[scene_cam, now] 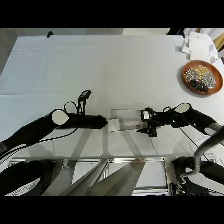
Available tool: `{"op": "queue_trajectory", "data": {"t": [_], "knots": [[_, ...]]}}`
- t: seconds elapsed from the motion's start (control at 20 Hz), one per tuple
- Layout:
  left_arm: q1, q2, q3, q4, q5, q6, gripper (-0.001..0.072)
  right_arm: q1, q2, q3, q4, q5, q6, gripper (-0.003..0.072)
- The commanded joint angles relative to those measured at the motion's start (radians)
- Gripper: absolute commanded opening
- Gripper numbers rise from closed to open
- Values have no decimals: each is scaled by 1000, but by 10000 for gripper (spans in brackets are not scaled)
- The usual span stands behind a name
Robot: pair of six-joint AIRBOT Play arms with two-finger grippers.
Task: Fold the box and place the chain.
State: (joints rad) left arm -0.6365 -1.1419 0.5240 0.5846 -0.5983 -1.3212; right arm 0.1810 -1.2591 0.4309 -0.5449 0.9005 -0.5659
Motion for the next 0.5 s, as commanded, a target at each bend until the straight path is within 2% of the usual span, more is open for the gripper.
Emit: {"op": "queue_trajectory", "data": {"t": [0.0,0.15,0.3,0.45], "knots": [[-3,-1,26,-1,-19,15,170,0,1,1,0,0,0,318],[-12,-1,27,-3,-30,13,174,0,1,1,0,0,0,318],[-35,-1,27,-8,-34,15,325,0,1,1,0,0,0,318],[-53,-2,27,-8,-34,16,335,0,1,1,0,0,0,318]]}}
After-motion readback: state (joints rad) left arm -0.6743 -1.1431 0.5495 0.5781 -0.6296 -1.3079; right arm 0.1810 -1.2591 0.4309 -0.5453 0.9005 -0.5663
